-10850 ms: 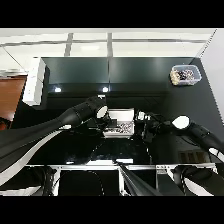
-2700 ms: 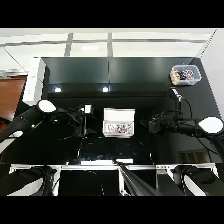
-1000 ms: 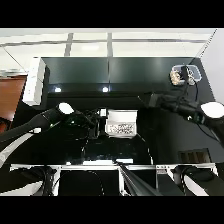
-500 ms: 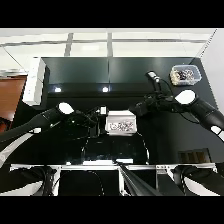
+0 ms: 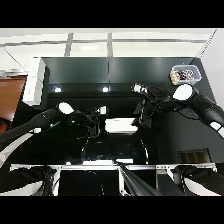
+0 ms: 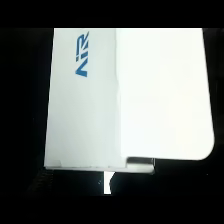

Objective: Fold the box and place the chain.

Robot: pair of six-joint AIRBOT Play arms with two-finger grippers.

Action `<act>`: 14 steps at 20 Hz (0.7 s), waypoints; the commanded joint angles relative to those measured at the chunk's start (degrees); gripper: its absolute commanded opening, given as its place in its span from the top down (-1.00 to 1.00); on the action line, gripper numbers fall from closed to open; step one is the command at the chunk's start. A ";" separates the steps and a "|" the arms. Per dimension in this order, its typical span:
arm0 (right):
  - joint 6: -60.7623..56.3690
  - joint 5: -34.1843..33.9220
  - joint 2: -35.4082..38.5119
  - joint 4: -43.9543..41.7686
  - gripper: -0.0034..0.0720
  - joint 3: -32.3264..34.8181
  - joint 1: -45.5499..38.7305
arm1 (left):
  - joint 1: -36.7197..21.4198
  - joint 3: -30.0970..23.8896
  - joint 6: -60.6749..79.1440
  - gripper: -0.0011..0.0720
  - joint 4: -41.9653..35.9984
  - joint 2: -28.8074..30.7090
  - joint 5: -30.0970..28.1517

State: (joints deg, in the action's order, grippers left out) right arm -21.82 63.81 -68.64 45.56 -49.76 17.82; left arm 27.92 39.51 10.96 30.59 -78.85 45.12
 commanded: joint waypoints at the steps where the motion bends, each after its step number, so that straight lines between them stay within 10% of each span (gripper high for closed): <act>1: 4.76 -1.14 -0.13 1.03 -0.71 -0.11 0.92 | 0.02 0.02 0.00 -0.13 0.02 -0.04 0.07; 7: 6.80 -3.21 -0.96 1.01 -0.71 0.85 3.19 | 0.02 0.02 0.00 -0.13 0.02 -0.07 0.04; 12: 7.32 -2.60 -0.96 1.07 0.40 1.55 3.39 | 0.02 0.02 0.00 -0.13 0.02 -0.07 0.04; 14: 7.32 -2.47 -0.96 1.09 0.40 1.55 3.39 | 0.02 0.02 0.00 -0.13 0.02 -0.07 0.04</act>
State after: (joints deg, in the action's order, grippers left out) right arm -14.72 61.14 -69.54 46.46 -48.36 21.06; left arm 27.92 39.53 10.79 30.57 -78.87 45.04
